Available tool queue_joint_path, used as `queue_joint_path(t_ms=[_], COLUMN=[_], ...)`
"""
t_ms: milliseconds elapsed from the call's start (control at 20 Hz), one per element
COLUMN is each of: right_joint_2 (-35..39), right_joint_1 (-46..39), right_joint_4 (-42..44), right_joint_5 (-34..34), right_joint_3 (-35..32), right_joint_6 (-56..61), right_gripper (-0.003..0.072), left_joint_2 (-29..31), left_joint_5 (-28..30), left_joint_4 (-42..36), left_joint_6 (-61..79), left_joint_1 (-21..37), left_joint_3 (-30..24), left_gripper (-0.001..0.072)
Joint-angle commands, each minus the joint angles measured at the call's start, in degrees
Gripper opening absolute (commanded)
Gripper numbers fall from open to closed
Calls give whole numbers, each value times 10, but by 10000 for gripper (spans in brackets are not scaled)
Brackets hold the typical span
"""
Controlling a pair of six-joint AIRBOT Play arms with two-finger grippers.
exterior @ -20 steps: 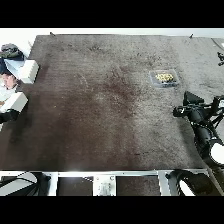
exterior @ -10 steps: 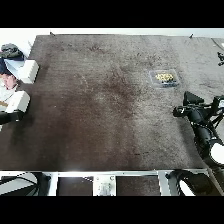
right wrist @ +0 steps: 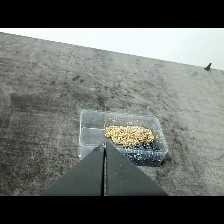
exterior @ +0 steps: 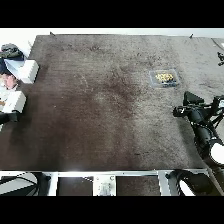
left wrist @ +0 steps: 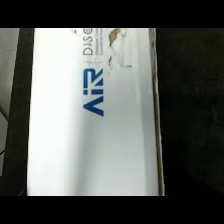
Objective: Fold the box and place the chain.
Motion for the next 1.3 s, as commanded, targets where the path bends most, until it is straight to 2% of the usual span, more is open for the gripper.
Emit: queue_joint_path(t_ms=[0, 200, 250, 300, 350, 450, 650, 700, 750, 850, 1050, 1250], right_joint_2=[0, 0, 0, 0, 0, 0, 0, 0, 0, 0, 0, 0], right_joint_1=[0, 0, 0, 0, 0, 0, 0, 0, 0, 0, 0, 0], right_joint_4=[0, 0, 0, 0, 0, 0, 0, 0, 0, 0, 0, 0], right_joint_5=[0, 0, 0, 0, 0, 0, 0, 0, 0, 0, 0, 0], right_joint_3=[0, 0, 0, 0, 0, 0, 0, 0, 0, 0, 0, 0], right_joint_6=[0, 0, 0, 0, 0, 0, 0, 0, 0, 0, 0, 0], right_gripper=[12, 12, 12, 12, 12, 12, 12, 12, 12, 12, 12, 12], left_joint_2=[-8, -12, -12, -12, -12, -9, -9, -9, -9, -9, -6, 54], left_joint_5=[-33, -22, -22, -22, -19, -10, -47, -59, -61, -65, -109, -154], left_joint_4=[12, 12, 12, 10, 10, 10, 10, 10, 10, 13, 14, 8], left_joint_6=[28, 39, 38, 38, 38, 34, 5, 5, -8, -25, -25, -26], left_joint_1=[-1, -1, -1, -1, -1, -1, -1, -1, -1, -1, -1, -1], left_joint_3=[0, 0, 0, 0, 0, 2, 33, 41, 48, 57, 77, 127], left_gripper=[13, 14, 74, 339, 520, 542, 545, 649, 714, 714, 714, 714])
